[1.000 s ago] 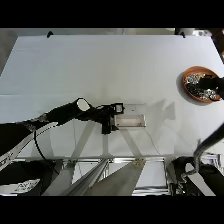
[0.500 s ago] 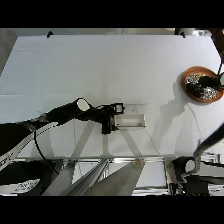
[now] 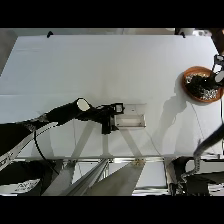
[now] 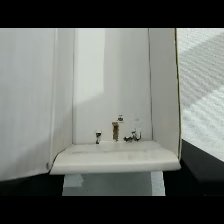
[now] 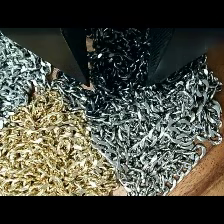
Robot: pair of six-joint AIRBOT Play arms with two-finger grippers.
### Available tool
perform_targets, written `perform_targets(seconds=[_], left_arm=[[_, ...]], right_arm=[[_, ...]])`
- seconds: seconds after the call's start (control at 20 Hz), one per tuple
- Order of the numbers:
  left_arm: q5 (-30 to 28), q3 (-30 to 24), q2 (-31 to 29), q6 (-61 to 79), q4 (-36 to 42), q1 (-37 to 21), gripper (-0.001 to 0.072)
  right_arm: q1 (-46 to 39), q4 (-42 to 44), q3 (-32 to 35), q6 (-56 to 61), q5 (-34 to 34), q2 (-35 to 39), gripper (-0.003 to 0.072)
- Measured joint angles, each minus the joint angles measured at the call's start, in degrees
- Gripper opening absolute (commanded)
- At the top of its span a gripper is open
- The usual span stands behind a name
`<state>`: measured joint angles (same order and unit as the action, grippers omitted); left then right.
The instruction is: Fold the box and place the chain.
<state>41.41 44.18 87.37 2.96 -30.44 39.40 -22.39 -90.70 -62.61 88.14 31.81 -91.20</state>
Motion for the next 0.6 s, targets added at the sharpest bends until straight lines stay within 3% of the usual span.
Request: perform_targets(seconds=[0.1, 0.35, 0.6], left_arm=[[0.0, 0.0, 0.0, 0.0, 0.0, 0.0, 0.0373], [0.0, 0.0, 0.0, 0.0, 0.0, 0.0, 0.0373], [0.0, 0.0, 0.0, 0.0, 0.0, 0.0, 0.0373]], right_arm=[[0.0, 0.8, -0.1, -0.5, 1.0, -0.6, 0.0306], [-1.1, 1.6, -0.2, -0.3, 2.7, -1.5, 0.0012], [-1.6, 2.0, 0.0, 0.0, 5.3, 1.8, 0.0012]])
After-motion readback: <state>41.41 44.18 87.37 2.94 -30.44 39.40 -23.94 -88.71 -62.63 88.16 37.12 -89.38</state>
